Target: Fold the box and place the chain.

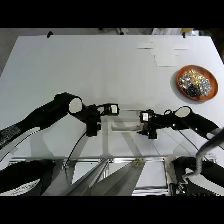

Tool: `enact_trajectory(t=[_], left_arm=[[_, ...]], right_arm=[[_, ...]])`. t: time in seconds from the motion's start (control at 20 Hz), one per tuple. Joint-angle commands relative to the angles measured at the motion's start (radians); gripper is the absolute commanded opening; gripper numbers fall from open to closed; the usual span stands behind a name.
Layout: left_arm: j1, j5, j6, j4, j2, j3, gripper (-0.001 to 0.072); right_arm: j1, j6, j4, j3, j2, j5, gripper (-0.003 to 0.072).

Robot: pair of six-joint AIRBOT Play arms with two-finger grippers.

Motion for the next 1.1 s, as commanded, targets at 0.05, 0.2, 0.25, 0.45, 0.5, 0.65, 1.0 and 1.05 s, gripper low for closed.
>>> enact_trajectory(t=[0.05,0.2,0.25,0.45,0.5,0.65,1.0,1.05], left_arm=[[0.004,0.089,0.204,-0.032,-0.001,-0.026,0.0393],[0.004,0.179,0.206,-0.07,-0.001,-0.026,0.0393],[0.003,0.199,0.206,-0.082,-0.001,-0.026,0.0393],[-0.004,0.211,0.21,-0.085,-0.017,-0.026,0.0393],[-0.005,0.212,0.21,-0.089,-0.025,-0.026,0.0393],[-0.025,0.212,0.209,-0.116,-0.038,-0.026,0.0391],[-0.066,0.2,0.209,-0.167,-0.049,-0.026,0.025],[-0.067,0.198,0.209,-0.173,-0.053,-0.026,0.025]], right_arm=[[0.0,0.0,0.0,0.0,0.0,0.0,0.0341],[0.0,0.0,0.0,0.0,0.0,0.0,0.0341],[0.0,0.0,0.0,0.0,0.0,0.0,0.0341],[0.0,0.0,0.0,0.0,0.0,0.0,0.0341],[0.0,0.0,0.0,0.0,0.0,0.0,0.0341],[0.0,0.0,0.0,0.0,0.0,0.0,0.0341],[0.0,0.0,0.0,0.0,0.0,0.0,0.0341],[0.0,0.0,0.0,0.0,0.0,0.0,0.0341]])
